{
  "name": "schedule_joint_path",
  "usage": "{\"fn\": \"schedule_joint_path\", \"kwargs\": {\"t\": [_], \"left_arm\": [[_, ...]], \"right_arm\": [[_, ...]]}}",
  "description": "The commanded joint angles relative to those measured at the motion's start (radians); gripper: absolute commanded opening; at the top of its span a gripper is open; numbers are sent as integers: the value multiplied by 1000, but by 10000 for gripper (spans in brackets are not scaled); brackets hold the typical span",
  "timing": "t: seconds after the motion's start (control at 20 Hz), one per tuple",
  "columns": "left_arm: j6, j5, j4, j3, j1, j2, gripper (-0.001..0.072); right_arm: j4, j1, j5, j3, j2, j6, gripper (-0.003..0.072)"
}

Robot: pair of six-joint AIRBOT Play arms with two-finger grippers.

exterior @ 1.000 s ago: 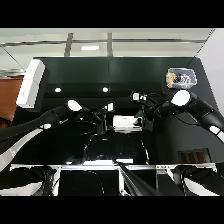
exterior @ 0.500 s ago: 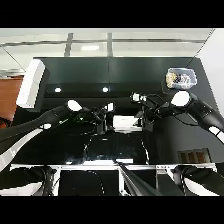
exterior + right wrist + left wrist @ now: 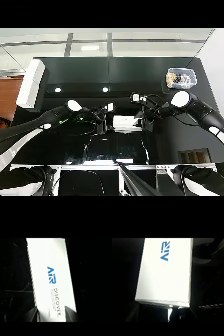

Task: Fold the box and place the chain.

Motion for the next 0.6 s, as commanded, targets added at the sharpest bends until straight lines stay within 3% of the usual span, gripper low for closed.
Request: {"fn": "schedule_joint_path", "kwargs": {"t": [0.0, 0.55], "left_arm": [[0, 0, 0, 1, 0, -1, 274], [0, 0, 0, 1, 0, -1, 274]], "right_arm": [[-22, 0, 2, -3, -10, 3, 359], [-19, -3, 18, 34, 56, 98, 361]]}}
